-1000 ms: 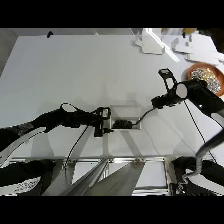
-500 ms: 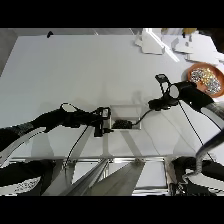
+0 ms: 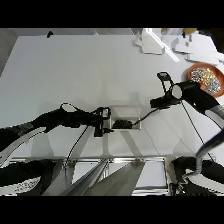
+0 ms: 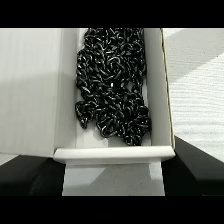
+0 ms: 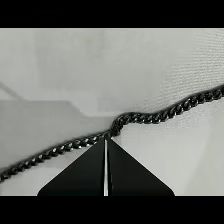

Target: Fold the box and place the chain.

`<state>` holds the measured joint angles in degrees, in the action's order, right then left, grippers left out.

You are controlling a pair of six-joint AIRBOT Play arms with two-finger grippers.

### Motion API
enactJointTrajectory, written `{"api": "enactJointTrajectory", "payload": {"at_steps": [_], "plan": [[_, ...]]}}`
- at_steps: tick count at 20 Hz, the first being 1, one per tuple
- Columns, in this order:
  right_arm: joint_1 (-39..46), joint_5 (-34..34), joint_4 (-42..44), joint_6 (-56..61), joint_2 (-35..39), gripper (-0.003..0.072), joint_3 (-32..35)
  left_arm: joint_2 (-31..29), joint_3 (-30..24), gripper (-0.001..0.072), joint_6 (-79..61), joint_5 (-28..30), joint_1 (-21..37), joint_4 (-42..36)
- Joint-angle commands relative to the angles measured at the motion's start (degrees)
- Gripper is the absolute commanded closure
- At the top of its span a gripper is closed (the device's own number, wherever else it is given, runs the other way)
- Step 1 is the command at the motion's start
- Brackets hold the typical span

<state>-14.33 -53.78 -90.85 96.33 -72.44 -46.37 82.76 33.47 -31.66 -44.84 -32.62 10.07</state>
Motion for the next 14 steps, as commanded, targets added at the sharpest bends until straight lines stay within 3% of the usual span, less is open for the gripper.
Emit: {"api": "enactJointTrajectory", "payload": {"at_steps": [1,5,6,7,8,14], "plan": [[-0.04,-1.25,0.09,-0.79,4.22,0.0669,-0.07,-0.04,-0.02,0.0501,-0.02,0.02,0.02,0.00],[-2.12,-3.50,0.22,-0.92,6.29,0.0666,-0.07,-0.04,-0.02,0.0501,-0.02,0.02,0.02,0.00],[-2.16,-3.43,0.66,-0.74,5.95,0.0614,-0.04,-0.07,-0.02,0.0501,-0.02,0.02,0.02,0.00],[-2.16,-3.26,0.87,-0.59,5.46,0.0483,-0.04,-0.04,-0.02,0.0501,-0.02,0.00,0.02,0.00],[-2.16,-3.06,0.87,-0.24,4.90,0.0403,-0.04,-0.07,-0.02,0.0501,-0.02,0.00,0.02,0.00],[-2.14,0.22,0.33,3.96,1.01,0.0393,-0.02,-0.04,-0.02,0.0501,-0.02,0.00,0.02,0.00]]}}
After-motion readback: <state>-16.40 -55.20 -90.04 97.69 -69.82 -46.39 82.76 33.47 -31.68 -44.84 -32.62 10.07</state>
